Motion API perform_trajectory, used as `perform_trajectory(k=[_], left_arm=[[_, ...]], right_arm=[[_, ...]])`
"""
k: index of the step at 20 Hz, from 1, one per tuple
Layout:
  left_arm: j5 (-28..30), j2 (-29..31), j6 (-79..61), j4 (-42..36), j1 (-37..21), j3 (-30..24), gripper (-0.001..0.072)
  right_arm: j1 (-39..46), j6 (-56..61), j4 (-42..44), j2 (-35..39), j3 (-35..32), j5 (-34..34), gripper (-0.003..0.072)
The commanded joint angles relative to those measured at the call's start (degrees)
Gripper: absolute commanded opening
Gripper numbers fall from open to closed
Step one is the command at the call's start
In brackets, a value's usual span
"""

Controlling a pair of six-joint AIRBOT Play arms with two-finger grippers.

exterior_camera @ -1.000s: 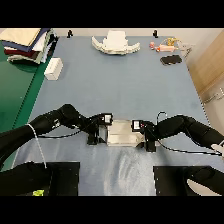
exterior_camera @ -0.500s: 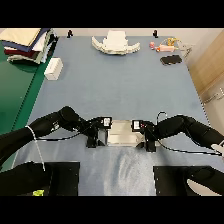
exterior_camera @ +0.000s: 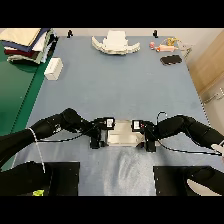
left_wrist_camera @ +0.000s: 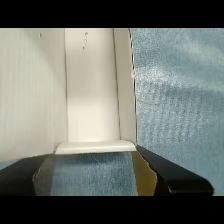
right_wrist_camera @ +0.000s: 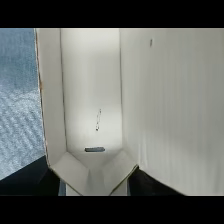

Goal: Fold the box.

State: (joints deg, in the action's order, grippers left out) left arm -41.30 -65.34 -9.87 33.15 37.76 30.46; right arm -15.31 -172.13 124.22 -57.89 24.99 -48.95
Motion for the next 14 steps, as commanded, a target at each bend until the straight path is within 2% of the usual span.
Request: perform_trajectory(k=[1,14], left_arm=[[2.73,-0.04,0.31,-0.68,1.25,-0.31,0.069],[8.26,-0.04,0.44,-2.36,4.39,-2.8,0.0689]], right_arm=[[-0.02,0.02,0.02,0.04,0.07,0.0,0.0499],[-0.02,0.02,0.02,0.04,0.07,0.0,0.0499]])
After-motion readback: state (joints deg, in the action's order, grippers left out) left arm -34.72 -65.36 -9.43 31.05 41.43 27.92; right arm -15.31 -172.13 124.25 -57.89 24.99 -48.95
